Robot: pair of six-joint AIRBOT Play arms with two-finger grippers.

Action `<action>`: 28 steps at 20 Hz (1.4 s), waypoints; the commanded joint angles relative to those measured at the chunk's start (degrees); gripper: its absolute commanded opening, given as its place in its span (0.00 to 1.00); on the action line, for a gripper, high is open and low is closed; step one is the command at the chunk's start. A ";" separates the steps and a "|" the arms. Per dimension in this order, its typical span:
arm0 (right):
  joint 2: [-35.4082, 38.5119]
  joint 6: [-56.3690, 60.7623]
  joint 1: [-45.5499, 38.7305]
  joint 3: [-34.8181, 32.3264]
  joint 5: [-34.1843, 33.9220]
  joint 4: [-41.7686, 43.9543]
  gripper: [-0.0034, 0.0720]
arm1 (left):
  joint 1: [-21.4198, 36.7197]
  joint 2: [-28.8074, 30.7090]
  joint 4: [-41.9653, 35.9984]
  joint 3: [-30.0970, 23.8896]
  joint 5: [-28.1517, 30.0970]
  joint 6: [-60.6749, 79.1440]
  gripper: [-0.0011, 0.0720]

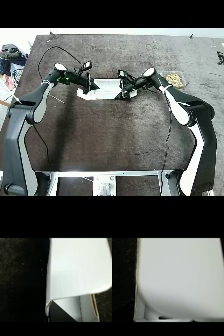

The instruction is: Fold the box and place the chain.

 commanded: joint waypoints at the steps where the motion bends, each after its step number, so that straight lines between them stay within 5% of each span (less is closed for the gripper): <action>1: -0.39 0.13 -0.20 -0.02 0.07 -0.22 0.68 | -0.04 -0.04 0.02 -0.02 -0.02 0.00 0.03; 6: -0.83 0.52 -0.59 0.00 -0.02 -0.68 0.66 | -0.04 -0.04 0.04 -0.02 -0.02 0.02 0.03; 8: -0.83 0.57 -0.59 0.00 -0.09 -2.58 0.54 | -0.04 -0.04 0.04 -0.02 -0.02 0.02 0.03; 28: -0.81 0.98 -0.59 -0.02 -1.97 -3.65 0.55 | -0.04 -0.04 0.02 -0.02 -0.02 0.00 0.03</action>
